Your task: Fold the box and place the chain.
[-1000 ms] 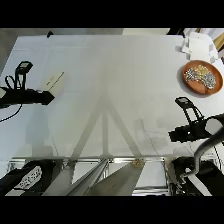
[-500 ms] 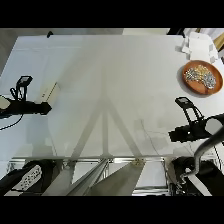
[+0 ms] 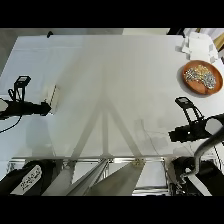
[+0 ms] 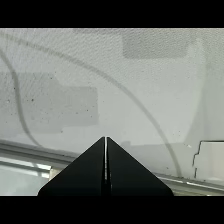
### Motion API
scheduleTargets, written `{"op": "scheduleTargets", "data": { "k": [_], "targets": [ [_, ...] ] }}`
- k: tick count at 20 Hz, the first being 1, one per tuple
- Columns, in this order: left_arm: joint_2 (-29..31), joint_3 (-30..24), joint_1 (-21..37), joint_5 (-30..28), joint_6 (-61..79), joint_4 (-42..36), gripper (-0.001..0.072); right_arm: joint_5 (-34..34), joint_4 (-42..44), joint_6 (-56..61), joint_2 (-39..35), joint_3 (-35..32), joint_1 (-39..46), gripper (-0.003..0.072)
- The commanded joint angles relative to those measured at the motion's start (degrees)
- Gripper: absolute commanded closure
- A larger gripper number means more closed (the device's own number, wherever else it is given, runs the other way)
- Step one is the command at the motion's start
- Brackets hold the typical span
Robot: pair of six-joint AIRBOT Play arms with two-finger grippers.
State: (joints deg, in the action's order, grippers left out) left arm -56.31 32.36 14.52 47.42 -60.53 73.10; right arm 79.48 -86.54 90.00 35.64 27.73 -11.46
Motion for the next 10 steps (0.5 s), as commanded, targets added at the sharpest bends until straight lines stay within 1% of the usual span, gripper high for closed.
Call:
{"op": "scheduleTargets", "data": {
  "k": [1,3,5,7,10],
  "targets": [
    [4.13,-0.04,0.02,0.55,0.0,-0.2,0.001,0.02,0.02,0.02,-0.04,-0.02,0.04,0.067],
    [6.93,-0.04,0.0,2.25,-0.35,-2.08,0.0011,0.02,0.02,0.02,-0.04,-0.02,0.04,0.067],
    [9.94,-0.04,0.0,5.22,-0.33,-4.17,0.0012,0.02,0.02,0.02,-0.04,-0.02,0.04,0.067],
    [12.24,-0.04,0.0,8.26,-0.31,-4.09,0.0013,0.02,0.02,0.02,-0.04,-0.02,0.04,0.067],
    [13.66,-0.04,0.0,9.88,-0.33,-4.09,0.0013,0.02,0.02,0.02,-0.04,-0.02,0.04,0.067]
  ]
}}
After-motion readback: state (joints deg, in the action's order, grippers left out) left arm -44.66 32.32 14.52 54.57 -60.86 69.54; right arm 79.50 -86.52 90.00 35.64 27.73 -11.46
